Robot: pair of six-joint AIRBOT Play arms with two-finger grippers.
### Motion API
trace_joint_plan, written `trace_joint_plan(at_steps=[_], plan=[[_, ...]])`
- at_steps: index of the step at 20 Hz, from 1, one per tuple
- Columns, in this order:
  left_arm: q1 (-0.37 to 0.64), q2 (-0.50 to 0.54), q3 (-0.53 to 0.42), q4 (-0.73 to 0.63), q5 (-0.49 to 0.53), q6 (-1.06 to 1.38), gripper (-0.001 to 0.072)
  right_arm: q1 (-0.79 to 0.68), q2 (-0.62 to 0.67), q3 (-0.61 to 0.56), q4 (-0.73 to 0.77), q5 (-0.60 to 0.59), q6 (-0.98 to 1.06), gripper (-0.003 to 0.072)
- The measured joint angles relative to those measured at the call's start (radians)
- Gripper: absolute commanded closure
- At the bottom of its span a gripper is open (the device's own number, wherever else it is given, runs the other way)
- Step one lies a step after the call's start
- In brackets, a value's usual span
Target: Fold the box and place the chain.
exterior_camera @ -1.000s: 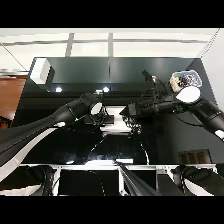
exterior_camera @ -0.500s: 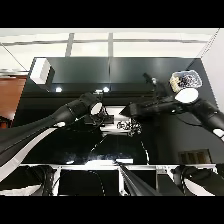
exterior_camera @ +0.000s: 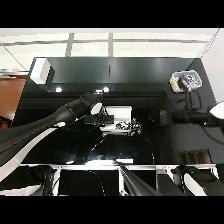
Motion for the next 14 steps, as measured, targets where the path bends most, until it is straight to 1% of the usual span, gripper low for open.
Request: trace_joint_plan(at_steps=[3,6,8,10,14], plan=[[0.0,0.0,0.0,0.0,0.0,0.0,0.068,0.113,-0.006,-0.121,0.0,-0.156,-0.209,-0.0034],[0.0,0.0,0.0,0.0,0.0,0.0,0.0681,0.253,-0.034,-0.173,0.005,-0.264,-0.55,-0.0033],[0.0,0.0,0.0,0.0,0.0,0.0,0.068,0.309,-0.073,-0.176,0.067,-0.345,-0.74,-0.0033],[0.0,0.0,0.0,0.0,0.0,0.0,0.068,0.334,-0.122,-0.156,0.12,-0.383,-0.895,-0.0033],[0.0,0.0,0.0,0.0,-0.002,0.0,0.068,0.353,-0.225,-0.105,0.185,-0.41,-1.075,-0.0032]])
